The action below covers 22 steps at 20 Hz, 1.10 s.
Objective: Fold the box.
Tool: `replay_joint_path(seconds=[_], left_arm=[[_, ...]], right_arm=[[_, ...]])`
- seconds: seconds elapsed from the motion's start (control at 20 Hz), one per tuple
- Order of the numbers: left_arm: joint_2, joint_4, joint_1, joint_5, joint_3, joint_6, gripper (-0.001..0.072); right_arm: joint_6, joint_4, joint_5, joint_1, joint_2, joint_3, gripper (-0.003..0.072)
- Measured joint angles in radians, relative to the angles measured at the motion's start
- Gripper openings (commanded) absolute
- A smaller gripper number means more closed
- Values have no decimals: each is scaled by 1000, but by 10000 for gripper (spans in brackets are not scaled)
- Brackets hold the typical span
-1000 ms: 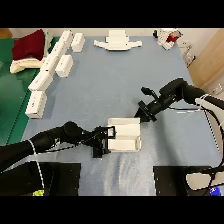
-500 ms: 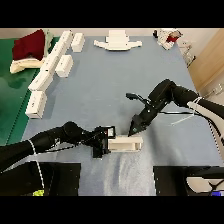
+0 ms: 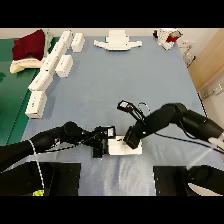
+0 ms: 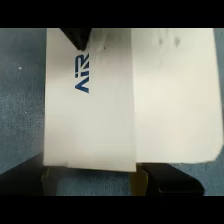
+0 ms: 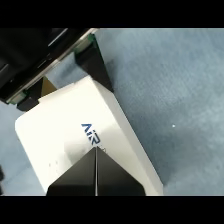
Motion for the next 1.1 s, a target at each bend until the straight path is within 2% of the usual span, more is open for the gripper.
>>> replay_joint_path(seconds=[0.2, 0.35, 0.4, 0.45, 0.5, 0.65, 1.1], left_arm=[[0, 0, 0, 0, 0, 0, 464], [0, 0, 0, 0, 0, 0, 465], [0, 0, 0, 0, 0, 0, 464], [0, 0, 0, 0, 0, 0, 465], [0, 0, 0, 0, 0, 0, 465], [0, 0, 0, 0, 0, 0, 464], [0, 0, 0, 0, 0, 0, 464]], right_arm=[[-6, -74, 202, 107, 171, -140, 5], [-8, -113, 293, 151, 245, -186, 17], [-9, -121, 309, 159, 259, -193, 113], [-18, -128, 322, 166, 270, -199, 267], [-28, -134, 327, 169, 277, -204, 390], [-90, -143, 324, 179, 290, -210, 600], [-365, -147, 292, 206, 240, -212, 587]])
